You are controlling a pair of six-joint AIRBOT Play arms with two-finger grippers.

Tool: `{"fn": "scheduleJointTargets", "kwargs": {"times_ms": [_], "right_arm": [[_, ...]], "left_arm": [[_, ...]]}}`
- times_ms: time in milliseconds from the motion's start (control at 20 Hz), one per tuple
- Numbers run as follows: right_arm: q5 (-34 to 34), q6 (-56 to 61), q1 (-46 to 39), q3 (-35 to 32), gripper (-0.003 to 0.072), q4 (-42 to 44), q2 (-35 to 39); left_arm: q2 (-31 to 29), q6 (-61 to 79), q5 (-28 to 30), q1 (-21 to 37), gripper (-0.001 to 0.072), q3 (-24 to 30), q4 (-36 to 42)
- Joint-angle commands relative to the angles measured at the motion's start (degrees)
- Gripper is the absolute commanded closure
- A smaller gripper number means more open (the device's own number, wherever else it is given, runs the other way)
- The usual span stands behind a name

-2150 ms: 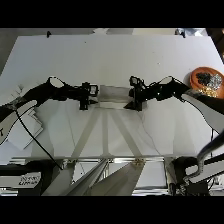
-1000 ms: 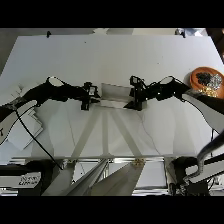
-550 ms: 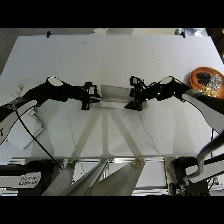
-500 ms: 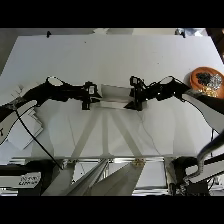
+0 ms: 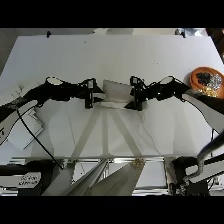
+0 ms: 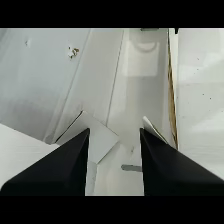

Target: Fold the box and place the chain.

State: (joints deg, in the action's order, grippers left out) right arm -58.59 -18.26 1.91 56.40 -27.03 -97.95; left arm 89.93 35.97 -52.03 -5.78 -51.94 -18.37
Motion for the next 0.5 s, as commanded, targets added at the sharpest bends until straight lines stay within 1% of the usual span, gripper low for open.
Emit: {"fn": "scheduleJointTargets", "kwargs": {"times_ms": [0, 50, 150, 200, 350, 450], "right_arm": [[0.04, 0.02, 0.04, 0.02, 0.0236, 0.04, -0.04], [0.02, 0.02, 0.04, 0.02, 0.0236, 0.04, -0.04], [0.04, 0.02, 0.04, 0.02, 0.0236, 0.04, -0.04], [0.04, 0.02, 0.04, 0.02, 0.0236, 0.04, -0.04], [0.04, 0.02, 0.04, 0.02, 0.0236, 0.04, -0.04], [0.02, 0.02, 0.04, 0.02, 0.0236, 0.04, -0.04]], "left_arm": [[0.37, -0.04, -0.09, -0.04, 0.0441, 0.02, 0.35], [0.37, -0.04, -0.09, -0.04, 0.052, 0.02, 0.17], [0.35, -0.07, -0.07, -0.02, 0.0542, 0.02, -0.98], [0.28, -0.07, -0.07, -0.02, 0.0577, 0.02, -1.97], [-0.35, -1.55, -0.04, 0.26, 0.0579, 0.04, -3.41], [-1.75, -4.07, -0.46, 1.16, 0.07, 0.04, -3.39]]}}
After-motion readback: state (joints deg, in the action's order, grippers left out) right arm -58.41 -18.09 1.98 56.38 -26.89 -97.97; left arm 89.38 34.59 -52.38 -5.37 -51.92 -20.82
